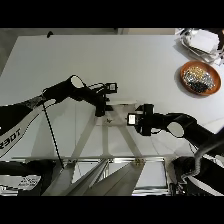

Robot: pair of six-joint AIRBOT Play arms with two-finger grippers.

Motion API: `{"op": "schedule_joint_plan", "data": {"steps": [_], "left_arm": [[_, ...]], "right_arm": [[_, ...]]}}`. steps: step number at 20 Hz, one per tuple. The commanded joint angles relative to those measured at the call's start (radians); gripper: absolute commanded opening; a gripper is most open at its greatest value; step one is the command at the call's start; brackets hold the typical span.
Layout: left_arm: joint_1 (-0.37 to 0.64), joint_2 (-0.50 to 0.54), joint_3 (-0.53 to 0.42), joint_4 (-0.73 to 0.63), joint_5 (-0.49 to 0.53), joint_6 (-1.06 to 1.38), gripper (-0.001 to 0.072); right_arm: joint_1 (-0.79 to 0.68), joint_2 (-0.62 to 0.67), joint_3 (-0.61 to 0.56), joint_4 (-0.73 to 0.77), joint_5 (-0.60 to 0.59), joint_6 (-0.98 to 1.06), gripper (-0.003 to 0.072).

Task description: Fold the box and place the chain.

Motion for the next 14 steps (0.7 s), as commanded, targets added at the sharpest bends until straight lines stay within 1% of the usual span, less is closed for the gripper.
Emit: {"op": "schedule_joint_plan", "data": {"steps": [1,4,6,8,10,12,14], "left_arm": [[-0.001,0.0,0.0,0.0,0.0,0.0,0.0011],[-0.001,0.0,0.0,0.0,0.0,0.0,0.0011],[-0.001,0.0,0.0,0.0,0.0,0.0,0.0011],[-0.001,0.0,0.0,0.0,0.0,0.0,0.0011],[-0.001,0.0,0.0,0.0,0.0,0.0,0.0011],[-0.001,0.0,0.0,0.0,0.0,0.0,0.0011],[-0.001,0.0,0.0,0.0,0.0,0.0,0.0011]], "right_arm": [[-0.056,-0.003,0.032,0.07,0.047,-0.055,0.0691],[-0.095,-0.021,0.04,0.223,0.051,-0.214,0.0692],[-0.113,-0.048,0.043,0.286,0.051,-0.266,0.0692],[-0.142,-0.077,0.055,0.326,0.051,-0.29,0.0692],[-0.176,-0.089,0.071,0.335,0.056,-0.29,0.0692],[-0.204,-0.101,0.085,0.34,0.086,-0.292,0.0693],[-0.219,-0.119,0.089,0.383,0.119,-0.348,0.0693]]}}
